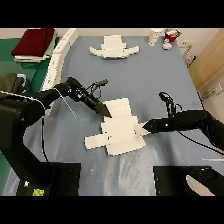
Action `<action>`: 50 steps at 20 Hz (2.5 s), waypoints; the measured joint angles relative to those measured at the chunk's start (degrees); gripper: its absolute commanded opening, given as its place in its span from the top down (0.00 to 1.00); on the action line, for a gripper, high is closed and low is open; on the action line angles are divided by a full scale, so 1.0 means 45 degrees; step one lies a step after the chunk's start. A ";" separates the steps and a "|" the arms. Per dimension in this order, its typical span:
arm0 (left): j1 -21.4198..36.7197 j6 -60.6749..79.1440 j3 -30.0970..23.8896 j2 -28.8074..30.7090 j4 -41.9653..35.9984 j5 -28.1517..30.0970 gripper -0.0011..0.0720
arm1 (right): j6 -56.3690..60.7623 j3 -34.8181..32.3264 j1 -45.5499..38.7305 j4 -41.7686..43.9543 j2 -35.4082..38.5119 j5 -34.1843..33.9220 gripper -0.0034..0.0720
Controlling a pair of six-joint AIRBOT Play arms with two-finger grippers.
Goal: Fold the box.
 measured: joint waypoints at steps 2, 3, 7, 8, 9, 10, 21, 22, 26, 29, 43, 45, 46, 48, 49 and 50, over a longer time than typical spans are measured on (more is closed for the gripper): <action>0.0000 0.0087 0.0000 -0.0005 0.0078 -0.0155 0.97 | 0.0000 0.0005 -0.0005 -0.0121 0.0005 0.0233 0.48; 0.0000 0.0180 0.0000 0.0000 0.0039 -0.0170 0.97 | -0.0015 0.0005 -0.0005 -0.0350 0.0005 0.0301 0.48; -0.0015 0.1273 0.0000 0.0471 0.0034 -0.0053 0.98 | 0.0423 0.0325 -0.0005 -0.2501 0.0005 0.0996 0.48; -0.0068 0.1651 0.0000 0.0763 0.0019 0.0102 0.98 | 0.0792 0.0505 -0.0005 -0.3327 0.0000 0.1161 0.48; -0.0160 0.2055 0.0000 0.1098 0.0029 0.0296 0.98 | 0.1185 0.0699 -0.0005 -0.4085 0.0000 0.1360 0.48; -0.0272 0.2370 -0.0005 0.1447 0.0087 0.0563 0.98 | 0.1608 0.0923 -0.0005 -0.4852 0.0005 0.1569 0.48; -0.3560 0.4624 -0.2977 0.7009 0.2215 0.6470 0.98 | 0.4663 0.2715 -0.0024 -0.7198 -0.1083 0.3410 0.48; -0.3925 0.4775 -0.3614 0.7558 0.2268 0.7223 0.98 | 0.4833 0.2744 -0.0024 -0.7174 -0.1175 0.3463 0.48; -0.5479 0.5542 -0.6003 0.9282 0.2312 1.0511 0.97 | 0.5149 0.2803 -0.0019 -0.6897 -0.1375 0.3711 0.48; -0.6115 0.5897 -0.7019 0.9714 0.2341 1.2041 0.97 | 0.5221 0.2812 -0.0019 -0.6688 -0.1418 0.3793 0.48; -0.3968 0.7048 -0.5270 0.7524 0.1836 0.8568 0.97 | 0.5304 0.2812 -0.0019 -0.6028 -0.1467 0.3852 0.48; -0.3813 0.7057 -0.5119 0.7096 0.1569 0.8213 0.97 | 0.5304 0.2812 -0.0024 -0.5999 -0.1467 0.3852 0.48; -0.3745 0.7057 -0.5066 0.6917 0.1477 0.8102 0.97 | 0.5304 0.2812 -0.0024 -0.5994 -0.1467 0.3852 0.48; -0.3696 0.7053 -0.5003 0.6659 0.1404 0.7898 0.97 | 0.5309 0.2812 -0.0019 -0.5979 -0.1467 0.3852 0.48; -0.3672 0.7048 -0.4993 0.6567 0.1399 0.7854 0.97 | 0.5309 0.2812 -0.0019 -0.5974 -0.1467 0.3857 0.48; -0.3667 0.7038 -0.4988 0.6509 0.1404 0.7830 0.97 | 0.5309 0.2812 -0.0019 -0.5969 -0.1472 0.3857 0.48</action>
